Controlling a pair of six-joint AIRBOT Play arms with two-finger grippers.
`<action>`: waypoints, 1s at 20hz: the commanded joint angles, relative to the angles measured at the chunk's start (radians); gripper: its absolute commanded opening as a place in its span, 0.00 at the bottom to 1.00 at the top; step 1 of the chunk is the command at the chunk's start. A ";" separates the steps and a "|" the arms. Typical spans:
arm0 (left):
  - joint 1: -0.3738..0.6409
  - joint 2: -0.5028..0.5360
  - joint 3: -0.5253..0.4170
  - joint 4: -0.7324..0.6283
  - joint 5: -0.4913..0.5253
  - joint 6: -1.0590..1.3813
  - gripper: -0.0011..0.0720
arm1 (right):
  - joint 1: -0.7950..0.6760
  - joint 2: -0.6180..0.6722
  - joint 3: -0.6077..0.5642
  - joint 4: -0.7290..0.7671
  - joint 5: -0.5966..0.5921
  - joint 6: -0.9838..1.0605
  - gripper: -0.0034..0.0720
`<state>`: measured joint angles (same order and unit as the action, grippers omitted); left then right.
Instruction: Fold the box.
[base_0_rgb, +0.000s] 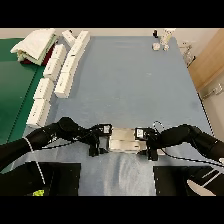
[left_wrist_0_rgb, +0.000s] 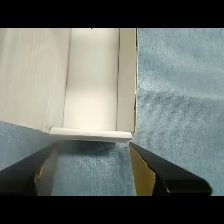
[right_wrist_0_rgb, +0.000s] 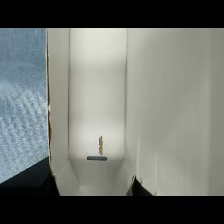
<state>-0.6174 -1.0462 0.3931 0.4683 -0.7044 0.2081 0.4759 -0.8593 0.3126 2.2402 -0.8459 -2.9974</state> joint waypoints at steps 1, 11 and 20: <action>0.000 0.000 0.002 -0.029 -0.004 0.022 0.96 | 0.000 0.000 0.001 0.000 0.000 0.001 0.74; 0.000 -0.004 0.012 -0.047 -0.011 0.064 0.96 | 0.000 0.000 0.001 0.000 0.000 0.001 0.74; -0.050 -0.044 0.012 -0.061 0.014 0.068 0.96 | 0.000 0.000 0.001 0.000 0.000 0.001 0.74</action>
<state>-0.6548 -1.0824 0.4046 0.4084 -0.7021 0.2741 0.4759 -0.8593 0.3130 2.2398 -0.8482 -2.9974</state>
